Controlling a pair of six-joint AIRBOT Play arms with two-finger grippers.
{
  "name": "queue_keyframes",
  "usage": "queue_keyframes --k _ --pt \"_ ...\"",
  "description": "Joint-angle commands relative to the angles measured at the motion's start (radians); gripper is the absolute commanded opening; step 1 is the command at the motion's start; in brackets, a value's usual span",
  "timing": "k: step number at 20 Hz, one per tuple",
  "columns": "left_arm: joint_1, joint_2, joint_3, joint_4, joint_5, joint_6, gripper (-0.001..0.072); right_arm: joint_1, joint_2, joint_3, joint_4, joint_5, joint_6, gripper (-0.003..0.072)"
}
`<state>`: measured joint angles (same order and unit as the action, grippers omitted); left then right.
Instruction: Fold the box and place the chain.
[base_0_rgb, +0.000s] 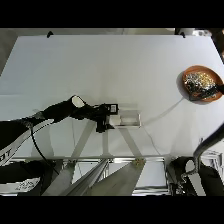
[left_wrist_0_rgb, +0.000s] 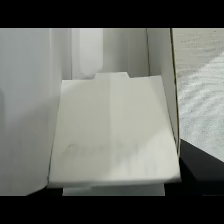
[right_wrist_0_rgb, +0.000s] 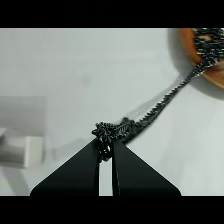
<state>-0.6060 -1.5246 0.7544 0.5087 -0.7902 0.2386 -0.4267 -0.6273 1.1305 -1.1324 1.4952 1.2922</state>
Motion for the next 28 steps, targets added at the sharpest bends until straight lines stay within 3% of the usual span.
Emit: queue_keyframes --k 1,5,8,14,19,24,28 --pt "0.0 0.0 0.0 0.0 0.0 0.0 0.0387 0.016 0.101 -0.066 0.147 0.037 0.021 0.0014" --pt "0.0 0.0 0.0 0.0 0.0 0.0 0.0387 0.125 0.173 -0.278 0.185 0.026 0.047 0.0014" --pt "0.0 0.0 0.0 0.0 0.0 0.0 0.0387 0.212 0.192 -0.431 0.187 -0.056 0.07 0.0014" --pt "0.0 0.0 0.0 0.0 0.0 0.0 0.0387 0.467 0.191 -0.675 0.208 -0.414 0.184 0.0014" --pt "0.0 0.0 0.0 0.0 0.0 0.0 0.0387 0.759 0.136 -0.733 0.208 -0.743 0.327 0.0014" --pt "0.0 0.0 0.0 0.0 0.0 0.0 0.0387 1.043 -0.097 -0.734 0.216 -0.993 0.387 0.0014" --pt "0.0 0.0 0.0 0.0 0.0 0.0 0.0387 1.155 -0.242 -0.734 0.269 -1.152 0.387 0.0014"
